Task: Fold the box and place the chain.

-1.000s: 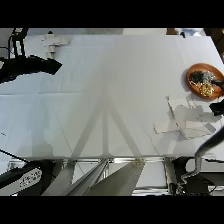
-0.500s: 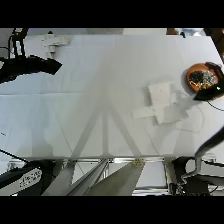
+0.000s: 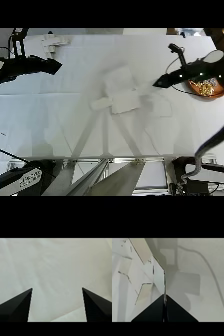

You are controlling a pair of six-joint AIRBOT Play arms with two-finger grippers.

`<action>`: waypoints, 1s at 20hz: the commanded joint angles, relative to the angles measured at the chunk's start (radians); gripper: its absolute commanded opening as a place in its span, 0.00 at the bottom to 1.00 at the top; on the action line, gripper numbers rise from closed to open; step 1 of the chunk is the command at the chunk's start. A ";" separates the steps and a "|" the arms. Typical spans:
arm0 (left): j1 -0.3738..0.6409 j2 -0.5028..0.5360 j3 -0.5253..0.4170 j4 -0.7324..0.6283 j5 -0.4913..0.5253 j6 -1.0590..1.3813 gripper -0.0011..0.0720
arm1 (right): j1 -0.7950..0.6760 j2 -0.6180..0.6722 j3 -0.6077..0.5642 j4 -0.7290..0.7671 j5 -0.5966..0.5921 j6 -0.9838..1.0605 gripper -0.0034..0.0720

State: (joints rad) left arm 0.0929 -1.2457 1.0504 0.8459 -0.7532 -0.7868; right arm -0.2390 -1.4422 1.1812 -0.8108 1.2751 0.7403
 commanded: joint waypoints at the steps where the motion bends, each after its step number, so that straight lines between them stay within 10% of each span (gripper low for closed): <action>1: 0.000 0.000 0.001 0.000 0.000 0.000 0.97 | 0.049 0.008 0.000 0.147 -0.043 -0.069 0.06; 16: 0.000 0.000 0.001 0.000 0.000 0.000 0.97 | 0.029 0.210 -0.614 0.395 -0.803 -0.363 0.06; 20: 0.000 0.001 0.001 0.000 0.000 0.000 0.97 | -0.001 0.210 -0.705 0.608 -0.793 -0.555 0.05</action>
